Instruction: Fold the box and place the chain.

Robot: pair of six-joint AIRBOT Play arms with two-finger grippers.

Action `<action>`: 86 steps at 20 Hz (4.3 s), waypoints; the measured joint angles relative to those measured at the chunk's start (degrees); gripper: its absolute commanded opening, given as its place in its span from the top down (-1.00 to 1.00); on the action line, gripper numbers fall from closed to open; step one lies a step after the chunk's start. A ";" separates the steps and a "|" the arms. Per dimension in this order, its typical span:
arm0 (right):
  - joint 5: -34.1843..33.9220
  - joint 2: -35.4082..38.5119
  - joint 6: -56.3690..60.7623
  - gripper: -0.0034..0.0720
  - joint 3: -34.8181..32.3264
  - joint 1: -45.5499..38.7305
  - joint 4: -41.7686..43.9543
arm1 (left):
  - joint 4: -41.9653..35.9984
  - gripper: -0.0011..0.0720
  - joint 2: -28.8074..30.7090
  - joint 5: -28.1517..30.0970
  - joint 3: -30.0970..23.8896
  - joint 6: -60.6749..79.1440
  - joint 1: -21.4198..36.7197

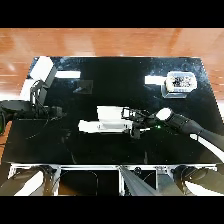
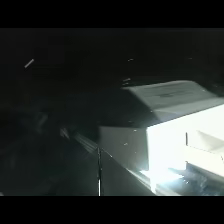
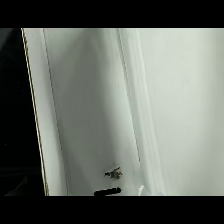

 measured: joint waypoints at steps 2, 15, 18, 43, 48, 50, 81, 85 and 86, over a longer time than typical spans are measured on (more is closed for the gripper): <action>-0.02 0.02 0.00 -0.56 0.00 0.00 0.00 | 0.09 0.90 -2.93 3.02 -0.07 -3.30 0.35; -0.04 0.00 0.00 -0.56 0.00 0.00 0.00 | -4.79 0.90 -16.55 2.16 -0.11 -9.11 -13.57; -0.04 0.02 0.00 -0.56 0.00 0.00 0.02 | -6.75 0.90 -17.14 0.13 -0.11 -9.16 -15.80; -0.31 0.00 0.17 -0.56 0.00 0.00 -0.04 | -12.48 -0.71 -17.16 6.10 6.62 -8.00 -21.57; -0.35 0.00 0.22 -0.56 0.00 0.00 0.07 | -14.16 -0.71 -16.57 5.38 6.73 -7.48 -23.26; -0.33 0.00 0.22 -0.56 0.00 0.00 0.07 | -14.86 -0.70 -16.26 5.25 6.75 -7.39 -23.50; -0.35 0.00 0.22 -0.56 0.00 0.00 0.31 | 19.67 -0.49 -13.25 -11.85 12.44 -45.90 -47.60; -0.37 0.00 0.24 -0.56 0.00 0.00 0.28 | 27.61 -0.49 -15.61 -5.64 16.81 -52.09 -49.20; -0.37 0.00 0.22 -0.56 0.00 0.00 0.26 | 28.65 -0.49 -16.09 -4.52 17.44 -53.27 -49.48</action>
